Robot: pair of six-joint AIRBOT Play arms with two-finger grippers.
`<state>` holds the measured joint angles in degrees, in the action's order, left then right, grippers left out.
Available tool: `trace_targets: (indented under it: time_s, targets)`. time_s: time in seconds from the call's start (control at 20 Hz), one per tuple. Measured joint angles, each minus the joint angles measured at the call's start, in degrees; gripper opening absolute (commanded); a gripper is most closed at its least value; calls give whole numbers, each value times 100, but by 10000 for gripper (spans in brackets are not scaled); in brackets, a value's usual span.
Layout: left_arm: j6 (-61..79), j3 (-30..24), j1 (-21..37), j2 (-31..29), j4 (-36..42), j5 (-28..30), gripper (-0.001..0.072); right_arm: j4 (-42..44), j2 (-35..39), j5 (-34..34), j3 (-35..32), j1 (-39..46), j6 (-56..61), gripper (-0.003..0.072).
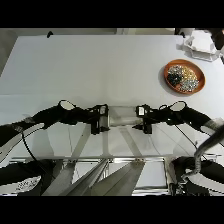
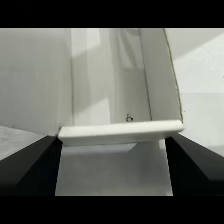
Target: Fold the box and place the chain.
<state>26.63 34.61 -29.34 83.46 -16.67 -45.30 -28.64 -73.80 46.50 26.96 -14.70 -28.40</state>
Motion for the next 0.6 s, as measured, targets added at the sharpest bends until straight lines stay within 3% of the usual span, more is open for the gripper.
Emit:
trace_targets:
  time_s: [0.4,0.5,0.6]
  targets:
    - [-31,0,-111,2,297,85,683,0,0,0,0,0,0,365]
    - [-33,-2,-118,4,317,94,621,0,0,0,0,0,2,365]
    - [-55,-2,-138,4,341,118,622,0,0,-2,0,0,2,365]
